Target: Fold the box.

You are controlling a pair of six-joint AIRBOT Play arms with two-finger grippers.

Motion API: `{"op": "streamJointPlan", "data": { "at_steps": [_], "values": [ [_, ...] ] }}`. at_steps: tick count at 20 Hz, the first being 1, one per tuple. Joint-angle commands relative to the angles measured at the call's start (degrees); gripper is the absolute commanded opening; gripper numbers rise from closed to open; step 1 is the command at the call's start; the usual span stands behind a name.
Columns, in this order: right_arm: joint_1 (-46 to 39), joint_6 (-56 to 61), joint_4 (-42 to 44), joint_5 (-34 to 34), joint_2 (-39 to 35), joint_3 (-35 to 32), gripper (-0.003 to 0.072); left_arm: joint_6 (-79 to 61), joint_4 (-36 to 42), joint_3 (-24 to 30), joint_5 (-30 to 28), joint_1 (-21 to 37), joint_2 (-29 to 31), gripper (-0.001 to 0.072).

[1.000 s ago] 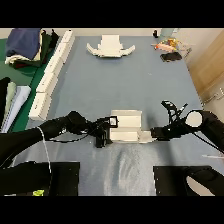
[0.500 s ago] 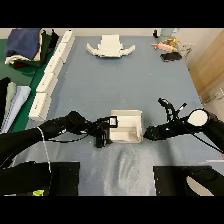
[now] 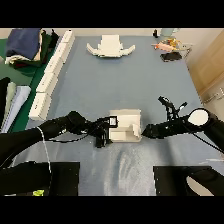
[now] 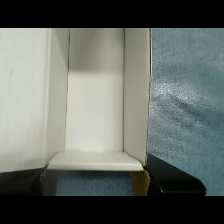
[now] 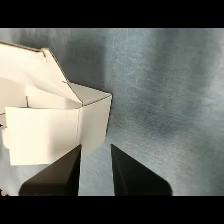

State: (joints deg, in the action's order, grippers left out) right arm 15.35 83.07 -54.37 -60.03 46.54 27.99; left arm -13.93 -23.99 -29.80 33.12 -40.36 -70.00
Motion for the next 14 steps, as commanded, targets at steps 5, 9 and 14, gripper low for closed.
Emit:
{"op": "streamJointPlan", "data": {
  "at_steps": [5,9,14],
  "values": [
    [0.0,0.96,0.39,-0.5,-0.04,2.69,0.0288,-0.02,-0.02,0.0,0.02,0.02,0.0,0.0599],
    [1.6,0.94,0.15,-0.28,0.39,2.69,0.0291,-0.02,0.0,0.0,0.02,0.02,0.0,0.0599],
    [9.49,4.04,-4.31,4.42,5.01,3.1,0.03,-0.02,-0.02,-0.02,0.02,0.02,0.0,0.0599]
  ]
}}
